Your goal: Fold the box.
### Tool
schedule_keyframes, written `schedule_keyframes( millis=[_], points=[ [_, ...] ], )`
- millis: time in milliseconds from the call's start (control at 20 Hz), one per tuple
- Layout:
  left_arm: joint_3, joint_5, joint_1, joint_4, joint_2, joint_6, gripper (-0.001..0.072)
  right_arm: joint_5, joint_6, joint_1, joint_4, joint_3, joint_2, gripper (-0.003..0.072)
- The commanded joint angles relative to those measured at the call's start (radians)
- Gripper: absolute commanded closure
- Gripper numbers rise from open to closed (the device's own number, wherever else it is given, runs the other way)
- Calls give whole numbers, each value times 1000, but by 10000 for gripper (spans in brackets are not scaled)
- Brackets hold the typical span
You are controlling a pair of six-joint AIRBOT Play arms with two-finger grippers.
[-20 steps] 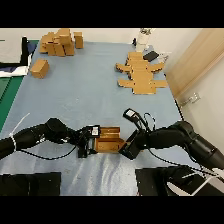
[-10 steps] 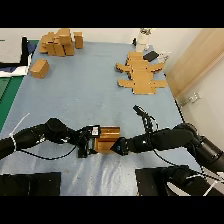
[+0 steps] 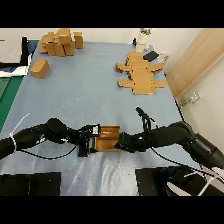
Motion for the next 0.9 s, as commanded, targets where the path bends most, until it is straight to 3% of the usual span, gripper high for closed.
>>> schedule_keyframes(
  millis=[0, 400, 650, 850],
  points=[
    [1, 7, 0, 1, 0, 1, 193, 74, -142, 2, 63, 6, -80, 684],
    [1, 6, 0, 1, 0, 2, 193, 231, -340, -1, -2, 158, -312, 684],
    [1, 6, 0, 1, 0, 2, 193, 232, -459, -1, -2, 176, -478, 684],
    [1, 6, 0, 1, 0, 2, 193, 237, -515, -1, -3, 176, -507, 684]
  ],
)
